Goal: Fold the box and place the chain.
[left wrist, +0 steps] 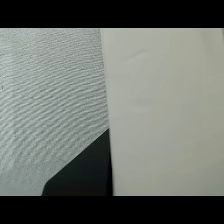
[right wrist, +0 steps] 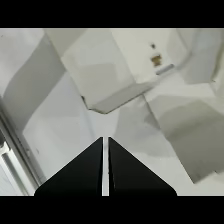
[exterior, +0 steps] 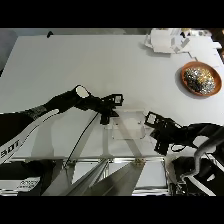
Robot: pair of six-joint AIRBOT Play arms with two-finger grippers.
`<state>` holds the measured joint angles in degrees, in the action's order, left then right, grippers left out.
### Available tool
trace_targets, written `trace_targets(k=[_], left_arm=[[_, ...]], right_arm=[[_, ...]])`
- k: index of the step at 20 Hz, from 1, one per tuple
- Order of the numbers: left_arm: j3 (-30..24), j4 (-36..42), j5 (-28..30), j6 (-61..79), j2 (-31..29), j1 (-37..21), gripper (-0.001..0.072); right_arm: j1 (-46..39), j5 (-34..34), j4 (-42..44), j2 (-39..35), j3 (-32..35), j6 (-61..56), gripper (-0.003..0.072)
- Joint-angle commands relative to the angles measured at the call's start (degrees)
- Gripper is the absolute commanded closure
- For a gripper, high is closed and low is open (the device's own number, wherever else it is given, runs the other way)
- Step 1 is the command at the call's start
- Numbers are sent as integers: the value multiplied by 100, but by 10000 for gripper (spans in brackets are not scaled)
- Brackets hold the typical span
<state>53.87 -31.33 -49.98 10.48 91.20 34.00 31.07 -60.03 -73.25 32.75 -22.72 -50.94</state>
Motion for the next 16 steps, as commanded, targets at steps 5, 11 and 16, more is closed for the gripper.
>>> trace_targets(k=[5, 11, 16], left_arm=[[-4, 0, 2, 0, 4, 2, 698], [-2, 0, 2, 0, 4, 2, 698], [-4, 0, 2, 0, 4, 2, 698]], right_arm=[[306, 1869, 251, 190, 715, 2549, 126], [968, 2363, 251, 192, 1150, 2911, 91], [909, 2817, 295, 496, 1167, 2896, 89]])
